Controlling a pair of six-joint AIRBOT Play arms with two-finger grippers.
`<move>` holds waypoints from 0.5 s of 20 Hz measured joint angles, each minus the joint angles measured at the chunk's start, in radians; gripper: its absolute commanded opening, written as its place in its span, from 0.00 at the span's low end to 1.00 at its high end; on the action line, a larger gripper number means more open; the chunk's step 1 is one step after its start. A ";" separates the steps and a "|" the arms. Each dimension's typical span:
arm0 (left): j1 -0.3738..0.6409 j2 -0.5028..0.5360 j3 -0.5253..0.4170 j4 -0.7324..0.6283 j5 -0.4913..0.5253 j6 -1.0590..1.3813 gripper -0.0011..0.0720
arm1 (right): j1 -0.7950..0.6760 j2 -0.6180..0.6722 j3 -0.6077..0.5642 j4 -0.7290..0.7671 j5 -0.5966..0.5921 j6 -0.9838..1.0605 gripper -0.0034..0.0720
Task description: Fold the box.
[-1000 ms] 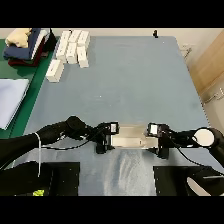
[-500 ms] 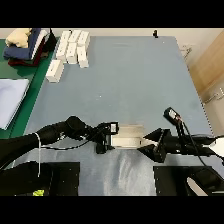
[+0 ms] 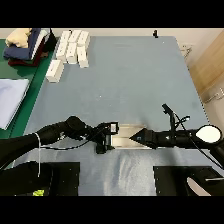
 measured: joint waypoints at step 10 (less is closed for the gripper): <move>0.000 0.000 0.000 0.000 0.000 -0.002 0.57 | 0.002 -0.346 0.126 0.310 -0.161 -0.321 0.25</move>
